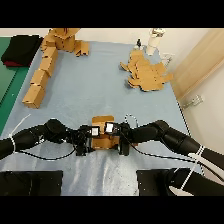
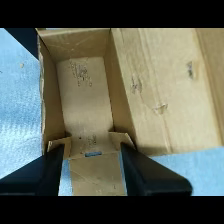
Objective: Fold the box.
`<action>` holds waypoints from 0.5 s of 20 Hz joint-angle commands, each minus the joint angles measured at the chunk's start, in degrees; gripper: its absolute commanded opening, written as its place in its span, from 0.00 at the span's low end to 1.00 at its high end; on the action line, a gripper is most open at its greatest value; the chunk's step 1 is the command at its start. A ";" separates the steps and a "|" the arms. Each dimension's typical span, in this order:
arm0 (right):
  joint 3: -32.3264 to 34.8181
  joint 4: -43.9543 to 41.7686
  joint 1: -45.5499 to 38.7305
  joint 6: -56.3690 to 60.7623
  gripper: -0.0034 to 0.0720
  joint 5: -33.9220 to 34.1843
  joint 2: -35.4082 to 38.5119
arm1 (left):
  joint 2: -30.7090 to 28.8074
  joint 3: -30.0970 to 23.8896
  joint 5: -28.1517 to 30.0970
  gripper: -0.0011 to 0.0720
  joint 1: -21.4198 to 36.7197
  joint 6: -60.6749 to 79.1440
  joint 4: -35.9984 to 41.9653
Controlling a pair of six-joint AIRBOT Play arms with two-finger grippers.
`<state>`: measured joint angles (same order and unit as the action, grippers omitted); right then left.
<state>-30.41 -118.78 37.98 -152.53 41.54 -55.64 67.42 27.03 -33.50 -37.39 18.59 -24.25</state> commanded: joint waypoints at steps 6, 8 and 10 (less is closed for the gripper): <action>-0.37 25.92 -0.07 35.85 0.05 9.11 10.01 | -0.02 0.04 0.02 0.66 -0.04 0.00 0.00; -0.37 39.12 -0.79 53.13 0.05 15.47 13.64 | -0.02 0.04 0.02 0.66 -0.04 0.00 -0.02; -0.35 49.07 -4.17 72.04 0.05 24.57 14.64 | -0.02 0.04 0.02 0.66 -0.04 0.00 -0.02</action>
